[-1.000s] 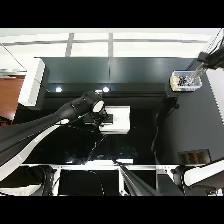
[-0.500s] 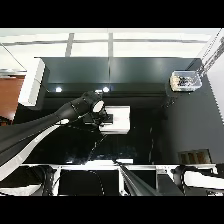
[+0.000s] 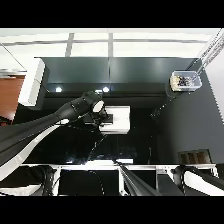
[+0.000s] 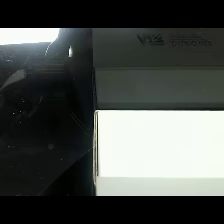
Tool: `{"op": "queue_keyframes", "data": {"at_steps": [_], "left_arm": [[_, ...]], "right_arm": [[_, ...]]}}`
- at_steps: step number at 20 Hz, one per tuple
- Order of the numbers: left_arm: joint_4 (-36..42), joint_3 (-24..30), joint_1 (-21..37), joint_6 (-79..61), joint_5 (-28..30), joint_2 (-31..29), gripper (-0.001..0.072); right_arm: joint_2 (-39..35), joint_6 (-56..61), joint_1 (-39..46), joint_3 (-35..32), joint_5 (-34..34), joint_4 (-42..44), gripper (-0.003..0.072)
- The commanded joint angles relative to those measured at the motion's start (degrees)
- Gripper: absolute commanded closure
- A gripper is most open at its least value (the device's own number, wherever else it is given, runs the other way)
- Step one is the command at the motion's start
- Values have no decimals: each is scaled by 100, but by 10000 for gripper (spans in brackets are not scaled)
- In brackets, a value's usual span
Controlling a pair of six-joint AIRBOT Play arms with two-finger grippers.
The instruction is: Fold the box and place the chain.
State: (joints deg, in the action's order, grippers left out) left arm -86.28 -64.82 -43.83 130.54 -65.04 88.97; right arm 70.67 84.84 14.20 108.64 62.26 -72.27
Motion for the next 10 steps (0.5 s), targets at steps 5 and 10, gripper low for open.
{"op": "queue_keyframes", "data": {"at_steps": [5,10], "left_arm": [[0,2,2,0,-11,4,678],[0,2,4,0,-7,4,678]], "right_arm": [[-227,-243,146,2,-413,127,672],[92,-238,496,2,-492,136,672]]}}
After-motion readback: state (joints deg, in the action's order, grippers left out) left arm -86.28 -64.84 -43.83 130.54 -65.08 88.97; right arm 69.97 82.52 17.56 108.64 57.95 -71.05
